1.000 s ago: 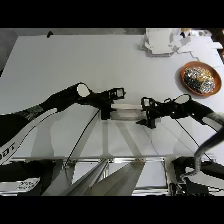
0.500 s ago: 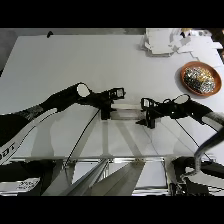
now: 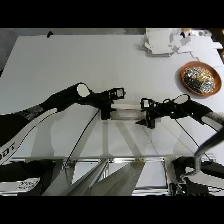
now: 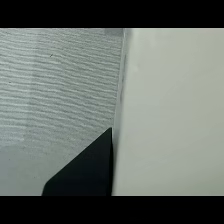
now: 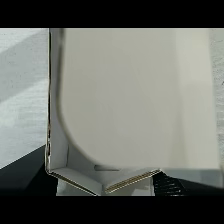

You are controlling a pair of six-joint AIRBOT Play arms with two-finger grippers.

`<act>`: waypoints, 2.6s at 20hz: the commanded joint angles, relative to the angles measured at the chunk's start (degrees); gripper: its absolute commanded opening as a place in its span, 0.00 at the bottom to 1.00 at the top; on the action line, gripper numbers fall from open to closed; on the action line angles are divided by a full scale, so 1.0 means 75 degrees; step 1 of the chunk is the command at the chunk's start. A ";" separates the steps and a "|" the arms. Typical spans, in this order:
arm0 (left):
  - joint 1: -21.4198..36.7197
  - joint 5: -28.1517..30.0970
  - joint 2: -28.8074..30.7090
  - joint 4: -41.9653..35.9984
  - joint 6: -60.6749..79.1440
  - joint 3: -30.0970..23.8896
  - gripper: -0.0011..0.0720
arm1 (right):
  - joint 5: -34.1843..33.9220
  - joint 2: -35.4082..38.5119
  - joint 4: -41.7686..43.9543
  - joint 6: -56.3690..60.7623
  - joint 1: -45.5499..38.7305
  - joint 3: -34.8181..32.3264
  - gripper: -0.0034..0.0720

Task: Fold the box and place the chain.

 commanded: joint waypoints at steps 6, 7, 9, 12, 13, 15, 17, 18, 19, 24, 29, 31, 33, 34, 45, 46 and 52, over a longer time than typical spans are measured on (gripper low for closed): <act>0.0000 0.0003 0.0000 0.0000 0.0000 0.0003 0.03 | 0.0044 -0.0003 -0.0012 0.0000 0.0003 -0.0003 0.59; 0.0000 0.0003 0.0000 0.0000 0.0000 0.0003 0.03 | 0.0044 -0.0003 -0.0012 0.0000 0.0003 -0.0003 0.59; 0.0000 0.0003 0.0000 0.0000 0.0003 0.0003 0.03 | 0.0044 -0.0003 -0.0012 0.0000 0.0003 -0.0003 0.59; 0.0000 0.0003 0.0000 0.0000 0.0003 0.0003 0.03 | 0.0044 -0.0003 -0.0012 0.0000 0.0003 -0.0003 0.59; 0.0000 0.0003 0.0000 0.0000 0.0003 0.0003 0.03 | 0.0044 -0.0003 -0.0012 0.0000 0.0003 -0.0003 0.59; 0.0000 0.0000 0.0000 0.0000 0.0000 0.0003 0.03 | 0.0044 -0.0003 -0.0012 0.0000 0.0003 -0.0003 0.59; -0.0003 -0.0003 0.0000 0.0000 0.0003 0.0003 0.03 | 0.0044 -0.0003 -0.0012 0.0000 0.0003 -0.0003 0.59; 0.0000 -0.0003 0.0003 0.0000 0.0003 0.0003 0.03 | 0.0044 -0.0003 -0.0012 0.0000 0.0003 -0.0003 0.59; 0.0000 0.0003 0.0003 0.0003 0.0003 0.0003 0.03 | 0.0044 -0.0003 -0.0012 0.0000 0.0003 -0.0003 0.59; 0.0023 -0.0216 0.0323 0.0245 0.0000 0.0003 0.71 | 0.0041 -0.0003 -0.0012 0.0000 0.0003 -0.0003 0.59; 0.0023 -0.1311 0.1390 0.1775 -0.0965 0.0003 0.73 | 0.0044 -0.0003 -0.0012 0.0000 0.0003 -0.0003 0.59; 0.0009 -0.2049 0.1973 0.2658 -0.2282 0.0003 0.48 | 0.0041 -0.0003 -0.0012 0.0000 0.0003 -0.0003 0.59; -0.0003 -0.2844 0.2553 0.2888 -0.2742 0.0003 0.03 | 0.0044 -0.0003 -0.0012 0.0000 0.0003 -0.0003 0.59; -0.0009 -0.3063 0.2745 0.2763 -0.2742 0.0003 0.02 | 0.0044 -0.0003 -0.0012 0.0000 0.0003 -0.0003 0.59; -0.0694 0.0286 0.1244 0.0734 -0.1151 0.0000 0.02 | 0.0041 -0.0003 -0.0012 0.0000 0.0003 -0.0003 0.59; -0.0679 0.0965 0.1172 0.0612 -0.1218 0.0000 0.02 | 0.0044 -0.0003 -0.0012 0.0000 0.0003 -0.0003 0.59; -0.0560 0.2259 0.0764 -0.0061 -0.1606 0.0000 0.02 | 0.0044 -0.0003 -0.0012 0.0000 0.0003 -0.0003 0.59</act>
